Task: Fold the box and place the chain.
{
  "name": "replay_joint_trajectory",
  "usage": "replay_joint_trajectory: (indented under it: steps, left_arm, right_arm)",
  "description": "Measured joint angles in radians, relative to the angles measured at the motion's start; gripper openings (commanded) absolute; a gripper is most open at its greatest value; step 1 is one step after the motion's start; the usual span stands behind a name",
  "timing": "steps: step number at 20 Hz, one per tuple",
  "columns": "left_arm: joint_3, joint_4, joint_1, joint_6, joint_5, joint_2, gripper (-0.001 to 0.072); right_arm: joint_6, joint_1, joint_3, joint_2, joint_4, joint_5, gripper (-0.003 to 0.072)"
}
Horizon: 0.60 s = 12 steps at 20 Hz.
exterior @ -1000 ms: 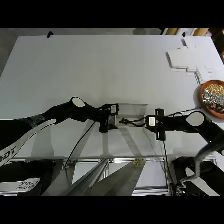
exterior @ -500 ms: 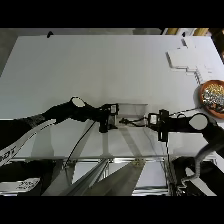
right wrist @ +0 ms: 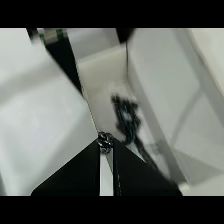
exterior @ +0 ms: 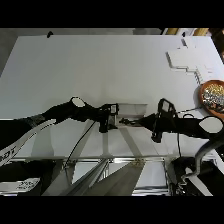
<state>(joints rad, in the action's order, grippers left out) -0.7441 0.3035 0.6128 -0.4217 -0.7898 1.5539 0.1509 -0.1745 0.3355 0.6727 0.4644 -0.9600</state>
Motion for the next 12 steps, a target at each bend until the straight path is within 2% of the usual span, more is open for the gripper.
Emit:
replay_joint_trajectory:
  steps: [3, 6, 12]
  left_arm:
    - [0.000, 0.000, 0.000, 0.000, 0.000, 0.000, 0.0082]
    - [0.000, 0.000, 0.000, 0.000, 0.000, 0.000, 0.0082]
    - [0.000, 0.000, 0.000, 0.000, 0.000, 0.000, 0.0082]
  right_arm:
    - [0.005, -0.001, 0.000, 0.029, -0.144, 0.019, 0.0022]
    - [0.007, -0.040, 0.000, 0.085, -0.211, 0.044, 0.0022]
    - [0.009, -0.226, 0.040, 0.199, -0.257, 0.243, 0.0022]
